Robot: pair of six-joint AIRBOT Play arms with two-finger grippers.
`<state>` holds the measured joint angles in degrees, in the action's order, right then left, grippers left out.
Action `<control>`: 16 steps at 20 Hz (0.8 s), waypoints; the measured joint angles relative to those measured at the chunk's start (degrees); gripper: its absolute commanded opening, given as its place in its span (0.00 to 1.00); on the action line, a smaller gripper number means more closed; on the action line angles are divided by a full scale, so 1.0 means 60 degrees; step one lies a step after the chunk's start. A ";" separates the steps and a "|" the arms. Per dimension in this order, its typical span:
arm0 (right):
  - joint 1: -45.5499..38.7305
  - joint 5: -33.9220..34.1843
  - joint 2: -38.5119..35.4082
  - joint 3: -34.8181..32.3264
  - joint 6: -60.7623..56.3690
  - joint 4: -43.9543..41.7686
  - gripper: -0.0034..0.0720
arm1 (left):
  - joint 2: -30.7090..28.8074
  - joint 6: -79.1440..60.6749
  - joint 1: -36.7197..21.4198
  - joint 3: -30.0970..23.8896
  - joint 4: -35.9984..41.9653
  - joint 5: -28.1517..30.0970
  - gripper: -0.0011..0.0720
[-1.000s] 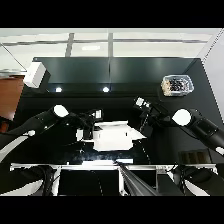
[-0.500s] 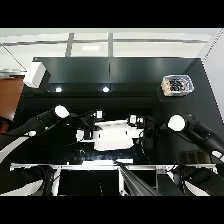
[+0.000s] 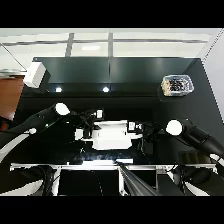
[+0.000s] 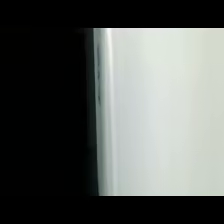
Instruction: Fold the box and place the chain.
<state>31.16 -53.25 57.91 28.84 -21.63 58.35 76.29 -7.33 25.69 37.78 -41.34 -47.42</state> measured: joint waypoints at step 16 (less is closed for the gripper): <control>0.1665 0.1107 0.0044 -0.0266 0.0011 -0.0557 0.99 | 0.0131 -0.0007 0.0000 0.0171 -0.0193 -0.0637 0.06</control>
<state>41.15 -46.61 58.17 27.24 -21.56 55.00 77.08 -7.38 25.69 38.81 -42.50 -51.24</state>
